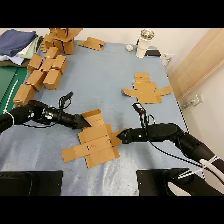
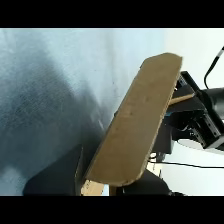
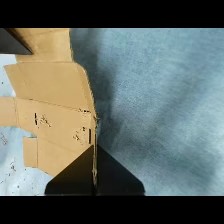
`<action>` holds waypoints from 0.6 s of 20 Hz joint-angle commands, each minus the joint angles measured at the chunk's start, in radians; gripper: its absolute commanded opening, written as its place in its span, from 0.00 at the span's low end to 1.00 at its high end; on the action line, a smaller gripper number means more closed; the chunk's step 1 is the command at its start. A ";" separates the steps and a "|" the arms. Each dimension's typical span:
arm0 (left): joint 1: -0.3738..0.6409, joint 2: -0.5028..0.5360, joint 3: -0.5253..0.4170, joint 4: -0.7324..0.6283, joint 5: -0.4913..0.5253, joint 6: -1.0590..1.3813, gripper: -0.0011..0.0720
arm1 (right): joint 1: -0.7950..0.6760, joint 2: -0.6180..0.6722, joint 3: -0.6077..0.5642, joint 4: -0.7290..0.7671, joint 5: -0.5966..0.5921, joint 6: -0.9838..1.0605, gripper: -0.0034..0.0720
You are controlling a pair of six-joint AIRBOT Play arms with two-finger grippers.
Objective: Fold the box.
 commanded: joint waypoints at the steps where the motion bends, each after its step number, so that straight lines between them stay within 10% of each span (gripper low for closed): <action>1: 0.000 -0.001 0.000 -0.037 -0.008 0.083 0.32 | 0.001 -0.002 0.000 -0.001 0.002 0.000 0.04; 4: 0.000 -0.001 0.000 -0.043 -0.011 0.122 0.03 | 0.001 -0.002 0.000 -0.002 0.003 0.000 0.05; 8: 0.000 -0.001 0.000 -0.045 -0.019 0.198 0.03 | 0.001 -0.002 0.000 -0.001 0.008 0.000 0.05; 11: 0.000 0.000 0.004 -0.048 -0.050 0.278 0.03 | -0.006 -0.001 0.008 -0.048 0.074 0.001 0.65; 12: -0.004 0.000 0.011 -0.048 -0.062 0.305 0.03 | -0.023 -0.001 0.023 -0.105 0.102 0.003 0.66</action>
